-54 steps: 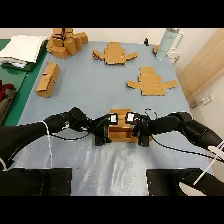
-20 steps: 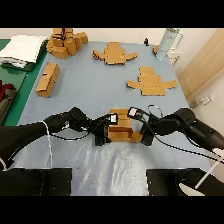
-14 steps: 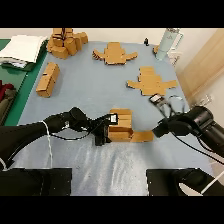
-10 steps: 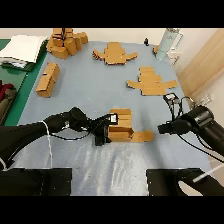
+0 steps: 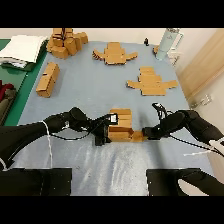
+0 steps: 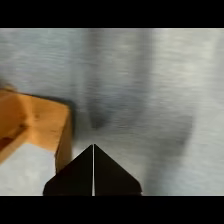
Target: Fold the box.
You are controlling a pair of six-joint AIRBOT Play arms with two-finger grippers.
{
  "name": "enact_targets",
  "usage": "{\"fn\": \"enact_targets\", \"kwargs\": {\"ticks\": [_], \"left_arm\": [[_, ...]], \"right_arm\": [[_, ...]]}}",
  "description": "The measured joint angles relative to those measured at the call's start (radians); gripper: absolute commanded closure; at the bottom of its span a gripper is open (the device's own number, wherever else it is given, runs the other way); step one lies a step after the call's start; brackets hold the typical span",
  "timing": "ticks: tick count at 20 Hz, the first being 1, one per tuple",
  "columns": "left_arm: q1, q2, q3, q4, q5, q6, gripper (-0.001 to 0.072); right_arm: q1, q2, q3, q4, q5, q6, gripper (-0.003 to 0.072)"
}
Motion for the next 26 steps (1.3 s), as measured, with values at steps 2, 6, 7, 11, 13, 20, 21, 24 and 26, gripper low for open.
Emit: {"fn": "enact_targets", "kwargs": {"ticks": [2, 6, 7, 11, 13, 20, 21, 24, 26], "left_arm": [[0.000, 0.000, 0.000, 0.000, 0.000, 0.000, 0.0219], [0.000, 0.000, 0.000, 0.000, 0.000, 0.000, 0.0219], [0.000, 0.000, 0.000, 0.000, 0.000, 0.000, 0.0219], [0.000, 0.000, 0.000, 0.000, 0.000, 0.000, 0.0219], [0.000, 0.000, 0.000, 0.000, 0.000, 0.000, 0.0219], [0.000, 0.000, 0.000, 0.000, 0.000, 0.000, 0.0219], [0.000, 0.000, 0.000, 0.000, 0.000, 0.000, 0.0219], [0.000, 0.000, 0.000, 0.000, 0.000, 0.000, 0.0219], [0.000, 0.000, 0.000, 0.000, 0.000, 0.000, 0.0219]], "right_arm": [[0.010, 0.006, -0.002, 0.050, 0.006, -0.024, 0.0681], [0.021, 0.010, -0.002, 0.105, 0.024, -0.044, 0.0681], [0.022, 0.011, -0.002, 0.114, 0.028, -0.047, 0.0681], [0.024, 0.013, -0.002, 0.146, 0.037, -0.052, 0.0679], [0.024, 0.019, 0.002, 0.166, 0.038, -0.054, 0.0669], [0.024, 0.037, 0.068, 0.188, 0.041, -0.059, 0.0289], [0.025, 0.037, 0.073, 0.189, 0.041, -0.059, 0.0289], [0.035, 0.036, 0.082, 0.193, 0.037, -0.059, 0.0197], [0.055, 0.034, 0.085, 0.196, 0.035, -0.060, 0.0197]]}}
